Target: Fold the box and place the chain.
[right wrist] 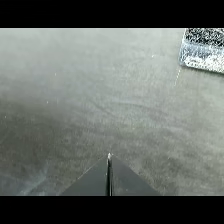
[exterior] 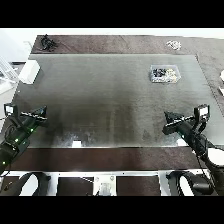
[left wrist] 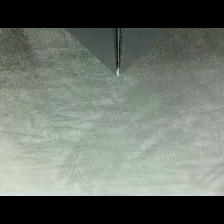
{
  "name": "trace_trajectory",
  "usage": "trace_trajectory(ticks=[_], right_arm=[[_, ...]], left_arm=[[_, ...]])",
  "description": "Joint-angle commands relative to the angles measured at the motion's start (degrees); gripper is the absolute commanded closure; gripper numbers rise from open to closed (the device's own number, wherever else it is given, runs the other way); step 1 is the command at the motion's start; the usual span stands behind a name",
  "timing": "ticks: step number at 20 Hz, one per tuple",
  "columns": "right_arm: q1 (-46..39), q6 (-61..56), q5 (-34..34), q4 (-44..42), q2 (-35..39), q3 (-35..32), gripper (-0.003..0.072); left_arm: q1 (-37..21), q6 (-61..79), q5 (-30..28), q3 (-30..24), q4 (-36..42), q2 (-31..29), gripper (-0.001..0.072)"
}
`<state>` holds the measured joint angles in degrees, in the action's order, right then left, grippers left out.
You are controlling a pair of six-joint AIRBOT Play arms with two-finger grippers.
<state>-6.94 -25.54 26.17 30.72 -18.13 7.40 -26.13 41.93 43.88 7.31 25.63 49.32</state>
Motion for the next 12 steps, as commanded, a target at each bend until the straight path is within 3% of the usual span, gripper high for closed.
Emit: trace_trajectory(ticks=[1, 12], right_arm=[[0.0, -0.2, 0.4, 0.6, 0.0, -0.7, 0.0677], [0.0, -0.2, 0.4, 0.6, 0.0, -0.7, 0.0677]], left_arm=[[-0.1, 0.0, 0.1, 0.0, 0.1, 0.0, 0.0689], [-0.1, 0.0, 0.1, 0.0, 0.1, 0.0, 0.0689]])
